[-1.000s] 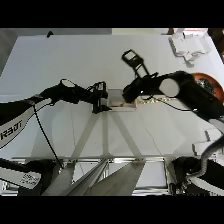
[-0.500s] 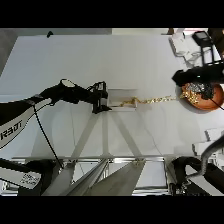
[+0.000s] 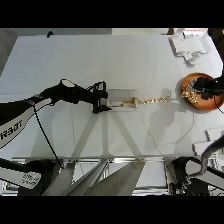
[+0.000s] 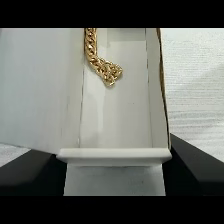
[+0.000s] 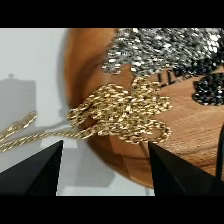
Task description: Fold the box and place the chain.
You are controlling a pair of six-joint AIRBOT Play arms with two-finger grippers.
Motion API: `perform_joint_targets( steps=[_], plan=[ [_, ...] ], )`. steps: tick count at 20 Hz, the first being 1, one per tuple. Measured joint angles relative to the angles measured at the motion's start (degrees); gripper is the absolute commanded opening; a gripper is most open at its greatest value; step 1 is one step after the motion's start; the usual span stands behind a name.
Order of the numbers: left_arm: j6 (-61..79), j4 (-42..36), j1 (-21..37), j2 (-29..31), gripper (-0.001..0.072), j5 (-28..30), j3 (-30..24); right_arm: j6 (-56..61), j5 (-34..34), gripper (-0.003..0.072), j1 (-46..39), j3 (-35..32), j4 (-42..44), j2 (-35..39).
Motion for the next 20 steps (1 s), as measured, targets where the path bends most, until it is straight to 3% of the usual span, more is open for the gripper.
perform_joint_targets(
  steps=[11,16,18,20],
  plan=[
    [0.0,0.0,0.0,0.0,0.0355,0.0,0.0,16.2,-2.9,0.0588,0.5,0.0,-8.2,-8.9],
    [0.0,0.0,0.0,0.0,0.0355,0.0,0.0,21.1,-2.9,0.0507,3.9,0.0,-11.8,-12.8],
    [0.0,0.0,0.0,0.0,0.0355,0.0,0.0,23.7,-2.4,0.0284,5.0,0.0,-12.6,-13.9],
    [0.0,0.0,0.0,0.0,0.0355,0.0,0.0,25.0,-1.1,0.0115,6.0,0.0,-13.0,-14.8]
  ],
)
